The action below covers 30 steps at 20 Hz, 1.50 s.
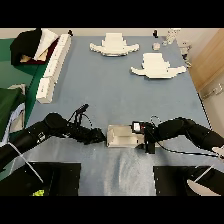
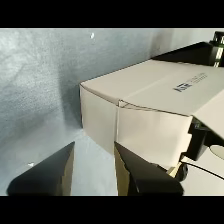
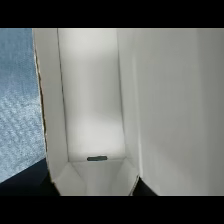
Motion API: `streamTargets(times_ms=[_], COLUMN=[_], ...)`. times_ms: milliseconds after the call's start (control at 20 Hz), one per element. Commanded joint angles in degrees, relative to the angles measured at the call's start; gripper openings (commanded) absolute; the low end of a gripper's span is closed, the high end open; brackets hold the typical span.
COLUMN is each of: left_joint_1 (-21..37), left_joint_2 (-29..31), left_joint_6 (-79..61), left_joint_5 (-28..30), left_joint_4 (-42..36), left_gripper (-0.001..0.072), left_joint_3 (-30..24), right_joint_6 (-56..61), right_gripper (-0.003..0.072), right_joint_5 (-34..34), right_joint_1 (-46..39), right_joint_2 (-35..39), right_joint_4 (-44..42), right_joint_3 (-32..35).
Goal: Fold the box.
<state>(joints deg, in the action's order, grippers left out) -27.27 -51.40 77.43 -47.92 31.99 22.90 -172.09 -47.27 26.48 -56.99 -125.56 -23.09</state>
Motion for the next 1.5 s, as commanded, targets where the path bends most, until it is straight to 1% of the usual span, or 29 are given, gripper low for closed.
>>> streamTargets(times_ms=[0, 50, 150, 250, 350, 450, 600, 700, 800, 900, 1050, 1100, 1250, 1450], left_joint_1=[-0.04, -0.15, -1.05, -3.5, -7.02, -10.51, -15.41, -18.73, -21.84, -24.74, -28.63, -29.68, -31.87, -33.11], left_joint_2=[0.04, 0.04, 0.04, 0.02, 0.0, -0.02, -0.72, -2.34, -5.35, -8.66, -13.11, -14.49, -17.77, -22.49], left_joint_6=[0.11, 0.02, -2.84, -2.32, 1.88, 11.98, 28.96, 38.93, 46.03, 51.34, 62.4, 64.54, 66.73, 68.67], left_joint_5=[1.62, 1.18, 1.38, 2.97, 6.54, 9.7, 9.92, 9.46, 6.45, 2.71, -4.72, -7.06, -8.68, -11.54], left_joint_4=[-1.38, -4.0, -6.73, -6.69, -3.76, 4.83, 20.7, 29.24, 35.23, 39.28, 48.35, 49.92, 50.66, 51.93], left_gripper=[0.0381, 0.0381, 0.038, 0.0379, 0.0379, 0.0378, 0.037, 0.037, 0.037, 0.037, 0.037, 0.037, 0.037, 0.0369], left_joint_3=[0.31, 0.31, 0.33, 0.33, 0.55, 2.01, 6.25, 9.6, 13.31, 17.22, 23.04, 24.79, 28.3, 31.21], right_joint_6=[0.02, 0.02, 0.02, 0.02, 0.02, 0.02, 0.02, 0.02, 0.0, 0.02, 0.02, 0.02, 0.02, 0.02], right_gripper=[0.0511, 0.0512, 0.0512, 0.0512, 0.0512, 0.0512, 0.0512, 0.0512, 0.0512, 0.0512, 0.0512, 0.0512, 0.0512, 0.0512], right_joint_5=[0.0, 0.0, 0.0, 0.02, 0.02, 0.0, 0.02, 0.02, 0.02, 0.02, 0.0, 0.02, 0.02, 0.02], right_joint_1=[0.04, 0.04, 0.04, 0.04, 0.04, 0.04, 0.04, 0.04, 0.04, 0.04, 0.04, 0.04, 0.04, 0.04], right_joint_2=[0.02, 0.02, 0.02, 0.02, 0.02, 0.02, 0.02, 0.02, 0.02, 0.02, 0.02, 0.02, 0.02, 0.02], right_joint_4=[-0.02, -0.02, -0.02, -0.02, -0.02, -0.02, -0.02, -0.02, -0.02, -0.02, -0.02, -0.02, -0.02, -0.02], right_joint_3=[0.02, 0.02, 0.02, 0.02, 0.02, 0.02, 0.02, 0.02, 0.02, 0.02, 0.02, 0.02, 0.02, 0.02])
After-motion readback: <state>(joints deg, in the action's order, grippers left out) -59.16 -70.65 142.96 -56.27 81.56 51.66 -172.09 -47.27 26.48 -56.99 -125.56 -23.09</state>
